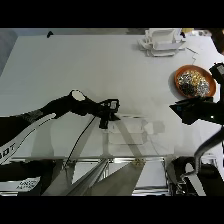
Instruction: Fold the box and place the chain.
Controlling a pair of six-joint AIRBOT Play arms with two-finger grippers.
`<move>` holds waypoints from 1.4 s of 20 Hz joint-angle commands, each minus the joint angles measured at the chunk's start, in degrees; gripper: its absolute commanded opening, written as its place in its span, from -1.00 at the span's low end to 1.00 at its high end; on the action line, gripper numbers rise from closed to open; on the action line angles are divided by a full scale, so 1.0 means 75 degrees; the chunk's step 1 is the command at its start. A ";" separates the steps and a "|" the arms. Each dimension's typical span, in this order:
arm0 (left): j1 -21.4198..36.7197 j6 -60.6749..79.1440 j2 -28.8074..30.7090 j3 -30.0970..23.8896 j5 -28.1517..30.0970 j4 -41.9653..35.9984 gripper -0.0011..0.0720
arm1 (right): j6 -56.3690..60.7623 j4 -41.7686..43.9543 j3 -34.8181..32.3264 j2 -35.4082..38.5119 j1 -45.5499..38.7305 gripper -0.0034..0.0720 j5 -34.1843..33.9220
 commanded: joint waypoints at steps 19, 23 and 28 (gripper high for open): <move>0.0003 0.0009 -0.0017 0.0012 0.0883 -0.0411 -0.97 | 0.0006 -0.0044 0.0000 -0.0006 0.0003 -0.01 0.0003; 0.0006 0.0009 0.0140 0.0117 0.1064 0.0128 -0.97 | 0.0006 -0.0047 0.0000 -0.0006 0.0003 -0.01 0.0006; -0.0003 0.0026 -0.0017 0.0117 0.1061 0.0111 -0.96 | 0.0006 -0.0047 0.0000 -0.0006 0.0003 -0.01 0.0009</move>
